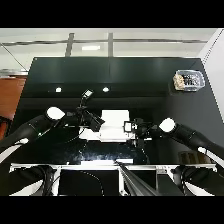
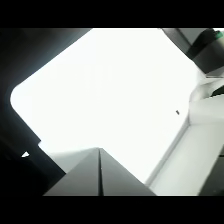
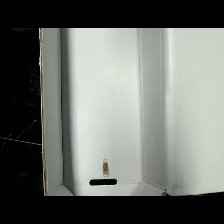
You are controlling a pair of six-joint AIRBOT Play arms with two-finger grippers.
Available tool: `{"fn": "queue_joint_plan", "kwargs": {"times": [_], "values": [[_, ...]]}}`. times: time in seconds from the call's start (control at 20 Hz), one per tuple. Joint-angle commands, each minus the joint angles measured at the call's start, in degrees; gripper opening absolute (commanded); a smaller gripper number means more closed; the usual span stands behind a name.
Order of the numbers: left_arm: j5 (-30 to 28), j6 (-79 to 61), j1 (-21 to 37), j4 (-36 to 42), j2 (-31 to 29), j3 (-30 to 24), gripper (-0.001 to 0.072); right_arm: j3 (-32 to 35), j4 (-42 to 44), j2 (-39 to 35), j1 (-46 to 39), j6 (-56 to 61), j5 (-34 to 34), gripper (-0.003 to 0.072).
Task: Fold the box and place the chain.
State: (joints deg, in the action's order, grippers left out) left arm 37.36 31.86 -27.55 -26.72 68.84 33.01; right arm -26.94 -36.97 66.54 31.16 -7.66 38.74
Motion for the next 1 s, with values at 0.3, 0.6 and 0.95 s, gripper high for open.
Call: {"fn": "queue_joint_plan", "kwargs": {"times": [0.3, 0.6, 0.95], "values": [[3.39, -0.59, 0.96, -10.14, -0.59, 1.99, 0.0029, -0.02, -0.09, -0.02, 0.04, -0.09, 0.02, 0.0238], [12.50, -0.26, 9.60, -24.09, -14.69, 3.48, 0.0031, -0.02, -0.09, -0.02, 0.04, -0.09, 0.02, 0.0238], [21.81, -18.16, 11.54, -28.41, -17.44, -0.52, 0.0622, -0.02, -0.07, -0.02, 0.04, -0.09, 0.04, 0.0238]]}}
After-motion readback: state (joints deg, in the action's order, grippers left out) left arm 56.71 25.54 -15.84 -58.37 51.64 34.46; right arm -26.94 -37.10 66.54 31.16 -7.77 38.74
